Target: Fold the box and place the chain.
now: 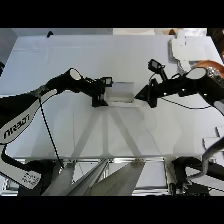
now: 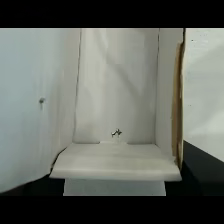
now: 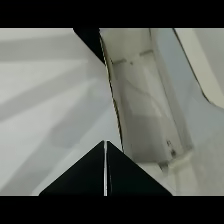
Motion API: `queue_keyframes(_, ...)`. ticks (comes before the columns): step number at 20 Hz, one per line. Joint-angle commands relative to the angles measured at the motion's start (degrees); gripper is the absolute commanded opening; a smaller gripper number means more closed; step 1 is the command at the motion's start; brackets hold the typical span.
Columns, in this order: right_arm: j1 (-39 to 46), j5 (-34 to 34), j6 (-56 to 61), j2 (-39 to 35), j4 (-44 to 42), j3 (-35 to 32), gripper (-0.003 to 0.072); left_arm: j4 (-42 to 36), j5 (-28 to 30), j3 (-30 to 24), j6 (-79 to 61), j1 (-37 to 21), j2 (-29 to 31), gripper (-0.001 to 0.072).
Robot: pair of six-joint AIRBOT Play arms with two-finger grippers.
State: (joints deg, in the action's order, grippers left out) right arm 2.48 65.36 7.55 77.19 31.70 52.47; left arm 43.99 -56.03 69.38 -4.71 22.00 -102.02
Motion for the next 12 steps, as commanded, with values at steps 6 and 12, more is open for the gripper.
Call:
queue_keyframes(6,-2.99,-21.86,-0.5,7.04,-17.14,-0.02,0.0014,0.7,1.18,0.04,2.21,0.24,-0.04,0.0213)
queue_keyframes(12,-2.99,-22.75,-0.48,11.78,-16.94,-0.02,0.0014,0.63,1.18,0.04,2.21,0.24,-0.04,0.0213)
